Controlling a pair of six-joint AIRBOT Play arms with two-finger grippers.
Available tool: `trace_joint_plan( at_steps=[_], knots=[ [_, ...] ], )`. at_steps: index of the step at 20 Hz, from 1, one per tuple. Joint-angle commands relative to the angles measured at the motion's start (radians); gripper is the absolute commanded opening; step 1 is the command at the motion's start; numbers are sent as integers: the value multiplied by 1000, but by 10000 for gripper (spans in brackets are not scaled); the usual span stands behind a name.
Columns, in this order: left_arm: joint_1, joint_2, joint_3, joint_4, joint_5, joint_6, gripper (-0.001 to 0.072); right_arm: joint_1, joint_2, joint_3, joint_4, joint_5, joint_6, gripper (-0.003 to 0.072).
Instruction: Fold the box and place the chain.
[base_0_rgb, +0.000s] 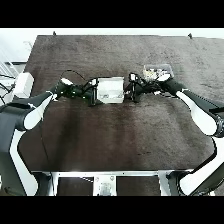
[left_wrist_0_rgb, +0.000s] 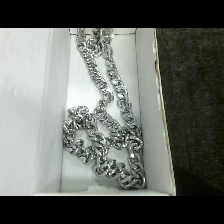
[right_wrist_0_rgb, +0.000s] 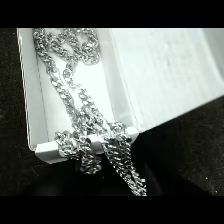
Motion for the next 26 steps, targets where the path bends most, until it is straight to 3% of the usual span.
trace_joint_plan(
  at_steps=[1, 5, 8, 15, 26],
  knots=[
    [0, 1, 1, 0, 0, 0, 306, 3, -6, 5, -18, 2, 0, 341],
    [0, 1, 1, 0, 0, 0, 306, 3, 3, 5, -20, 21, 3, 119],
    [0, 1, 1, 0, 0, 0, 306, -1, 37, 5, -21, 44, 16, 18],
    [0, 1, 1, 0, 0, 0, 306, -5, 150, 5, -38, 95, 61, 10],
    [0, 1, 1, 0, 0, 0, 306, 97, 260, 40, 34, 47, 117, 9]
  ],
)
